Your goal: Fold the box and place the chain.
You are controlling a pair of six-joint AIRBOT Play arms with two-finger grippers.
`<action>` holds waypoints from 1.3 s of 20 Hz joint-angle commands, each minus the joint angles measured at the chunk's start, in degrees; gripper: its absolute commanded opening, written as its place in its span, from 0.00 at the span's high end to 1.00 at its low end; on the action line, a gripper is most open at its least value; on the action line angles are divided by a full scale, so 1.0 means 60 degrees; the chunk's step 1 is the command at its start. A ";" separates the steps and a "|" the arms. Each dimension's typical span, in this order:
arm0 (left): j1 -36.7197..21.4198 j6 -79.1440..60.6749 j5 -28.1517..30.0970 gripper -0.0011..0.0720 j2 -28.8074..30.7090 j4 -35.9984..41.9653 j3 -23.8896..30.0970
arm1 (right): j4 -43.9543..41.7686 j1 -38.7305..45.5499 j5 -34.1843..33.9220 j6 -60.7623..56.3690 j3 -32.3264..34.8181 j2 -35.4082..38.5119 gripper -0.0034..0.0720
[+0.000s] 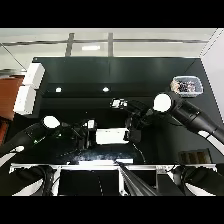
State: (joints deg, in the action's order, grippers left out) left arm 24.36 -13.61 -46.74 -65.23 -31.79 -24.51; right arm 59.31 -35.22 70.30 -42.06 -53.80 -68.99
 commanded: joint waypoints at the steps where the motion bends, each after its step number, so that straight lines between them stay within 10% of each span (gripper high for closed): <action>1: 0.0004 0.0058 -0.0022 0.51 -0.0007 -0.0124 0.0004 | 0.0087 -0.0124 -0.0178 -0.0047 0.0004 0.0007 0.03; 3: 0.0004 0.0058 -0.0022 0.51 -0.0007 -0.0124 0.0004 | 0.0087 -0.0124 -0.0080 0.0062 0.0004 0.0007 0.23; 10: 0.0004 0.0058 -0.0018 0.51 -0.0007 -0.0124 0.0004 | 0.0135 -0.0124 -0.0051 0.0124 0.0004 -0.0022 0.41; 12: 0.0004 0.0058 -0.0015 0.51 -0.0007 -0.0124 0.0004 | 0.0124 -0.0124 -0.0044 0.0124 0.0004 -0.0029 0.41; 15: 0.0004 0.0058 -0.0007 0.51 -0.0007 -0.0127 0.0004 | 0.0131 -0.0124 -0.0087 0.0175 0.0004 -0.0029 0.04; 26: 0.0004 0.0058 0.0000 0.51 -0.0007 -0.0124 0.0004 | 0.0732 -0.0637 -0.0914 0.0331 0.0011 -0.0339 0.04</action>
State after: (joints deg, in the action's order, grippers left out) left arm 24.36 -13.23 -46.81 -65.23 -32.53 -24.51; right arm 61.84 -38.13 66.96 -40.05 -53.76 -70.57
